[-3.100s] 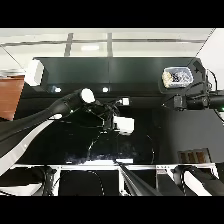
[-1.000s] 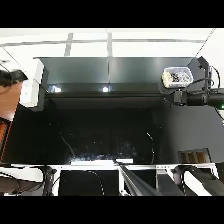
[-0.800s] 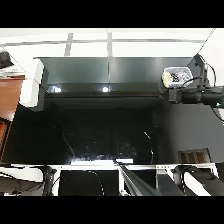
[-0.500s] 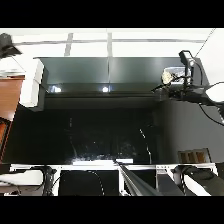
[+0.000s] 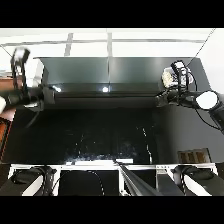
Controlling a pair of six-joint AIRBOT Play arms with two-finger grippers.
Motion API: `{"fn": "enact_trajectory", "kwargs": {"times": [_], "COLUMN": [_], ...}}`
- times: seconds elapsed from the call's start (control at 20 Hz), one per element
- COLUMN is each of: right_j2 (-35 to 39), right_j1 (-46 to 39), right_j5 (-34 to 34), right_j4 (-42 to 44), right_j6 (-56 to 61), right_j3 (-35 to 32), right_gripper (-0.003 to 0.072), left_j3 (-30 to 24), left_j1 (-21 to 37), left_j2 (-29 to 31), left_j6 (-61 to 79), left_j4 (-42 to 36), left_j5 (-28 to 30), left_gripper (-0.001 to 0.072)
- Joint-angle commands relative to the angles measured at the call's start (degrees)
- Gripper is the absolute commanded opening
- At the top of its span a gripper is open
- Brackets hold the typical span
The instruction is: Fold the box and place the chain.
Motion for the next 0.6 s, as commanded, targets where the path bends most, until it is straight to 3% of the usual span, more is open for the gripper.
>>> {"fn": "enact_trajectory", "kwargs": {"times": [0.0,0.55], "right_j2": [0.0,0.0], "right_j1": [0.0,0.0], "right_j5": [0.3,0.3], "right_j4": [-0.7,-0.7], "right_j6": [0.1,0.1], "right_j3": [-0.2,-0.2], "right_gripper": [0.0017,0.0017], "left_j3": [-13.8,-14.5], "left_j1": [-0.8,-0.9], "left_j2": [8.8,8.7], "left_j6": [-0.3,-0.3], "left_j4": [0.8,0.7], "left_j5": [10.8,9.6], "left_gripper": [0.0025,0.0025]}}
